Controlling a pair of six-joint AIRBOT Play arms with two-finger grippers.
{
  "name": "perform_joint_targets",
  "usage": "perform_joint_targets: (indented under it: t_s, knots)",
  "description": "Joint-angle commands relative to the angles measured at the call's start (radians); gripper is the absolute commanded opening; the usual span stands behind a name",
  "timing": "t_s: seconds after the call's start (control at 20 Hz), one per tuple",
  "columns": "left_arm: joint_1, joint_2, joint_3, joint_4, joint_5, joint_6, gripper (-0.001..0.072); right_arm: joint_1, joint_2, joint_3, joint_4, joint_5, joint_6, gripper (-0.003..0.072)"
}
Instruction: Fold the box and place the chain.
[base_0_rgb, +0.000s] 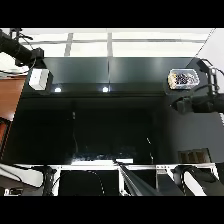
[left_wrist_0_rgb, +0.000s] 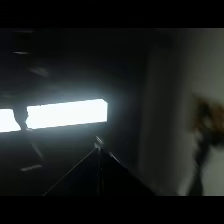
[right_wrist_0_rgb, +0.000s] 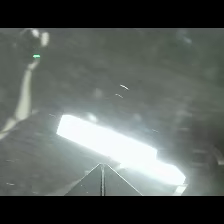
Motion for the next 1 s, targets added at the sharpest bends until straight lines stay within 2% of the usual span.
perform_joint_targets:
  t_s: [0.0, 0.05, 0.15, 0.2, 0.3, 0.35, 0.45, 0.55, 0.7, 0.95]
  knots:
    - [-0.146, 0.231, -0.254, -0.090, 0.115, 0.065, 0.0024, -0.057, 0.137, -0.089, -0.078, -0.158, -0.032, 0.0012]
    - [-0.198, 0.325, -0.376, -0.089, 0.232, 0.080, 0.0024, -0.061, 0.174, -0.142, -0.075, -0.252, -0.060, 0.0012]
    - [-0.303, 0.546, -0.685, -0.049, 0.509, 0.089, 0.0024, -0.061, 0.217, -0.248, -0.031, -0.422, -0.179, 0.0012]
    - [-0.343, 0.645, -0.826, -0.002, 0.645, 0.089, 0.0024, -0.061, 0.215, -0.284, -0.010, -0.492, -0.202, 0.0012]
    - [-0.396, 0.822, -1.100, 0.069, 0.850, 0.088, 0.0026, -0.061, 0.193, -0.350, 0.027, -0.641, -0.205, 0.0002]
    - [-0.396, 0.892, -1.215, 0.057, 0.923, 0.085, 0.0026, -0.063, 0.157, -0.359, 0.042, -0.658, -0.204, 0.0001]
    - [-0.389, 0.980, -1.360, 0.060, 0.987, 0.085, 0.0026, -0.063, 0.060, -0.355, 0.101, -0.602, -0.204, 0.0002]
    - [-0.388, 1.009, -1.415, 0.088, 1.004, 0.085, 0.0025, -0.063, -0.017, -0.354, 0.159, -0.564, -0.204, 0.0004]
    - [-0.388, 1.005, -1.417, 0.192, 1.014, 0.085, 0.0026, -0.063, -0.032, -0.355, 0.160, -0.566, -0.204, 0.0004]
    - [-0.388, 1.005, -1.417, 0.189, 1.013, 0.085, 0.0026, -0.063, -0.032, -0.355, 0.160, -0.565, -0.204, 0.0005]
